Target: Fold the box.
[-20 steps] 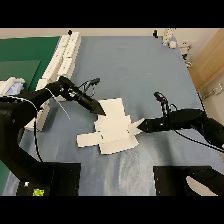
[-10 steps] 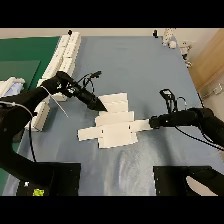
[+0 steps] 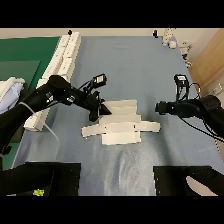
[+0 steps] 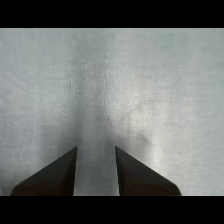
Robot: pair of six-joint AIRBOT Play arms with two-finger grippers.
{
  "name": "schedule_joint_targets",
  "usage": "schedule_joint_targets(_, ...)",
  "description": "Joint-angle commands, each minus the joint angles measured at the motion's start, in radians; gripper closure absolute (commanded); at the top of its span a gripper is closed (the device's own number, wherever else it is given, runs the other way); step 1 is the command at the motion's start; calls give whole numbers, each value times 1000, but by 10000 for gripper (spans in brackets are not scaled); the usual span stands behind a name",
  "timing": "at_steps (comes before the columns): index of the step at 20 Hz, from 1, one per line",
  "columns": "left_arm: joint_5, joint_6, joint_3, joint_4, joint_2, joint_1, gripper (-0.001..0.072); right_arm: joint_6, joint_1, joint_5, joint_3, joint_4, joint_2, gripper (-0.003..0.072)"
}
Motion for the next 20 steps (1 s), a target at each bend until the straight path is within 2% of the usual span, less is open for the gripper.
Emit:
schedule_joint_targets(1,99,39,-110,-2,108,-54,703,64,0,2,23,-13,0,318)
schedule_joint_targets(7,179,38,-155,-2,106,-125,699,76,1,-2,23,34,0,318)
schedule_joint_targets(12,179,27,-162,-2,50,-134,698,76,1,-2,23,51,0,318)
schedule_joint_targets(20,179,27,-163,0,44,-134,698,75,1,-2,23,71,0,318)
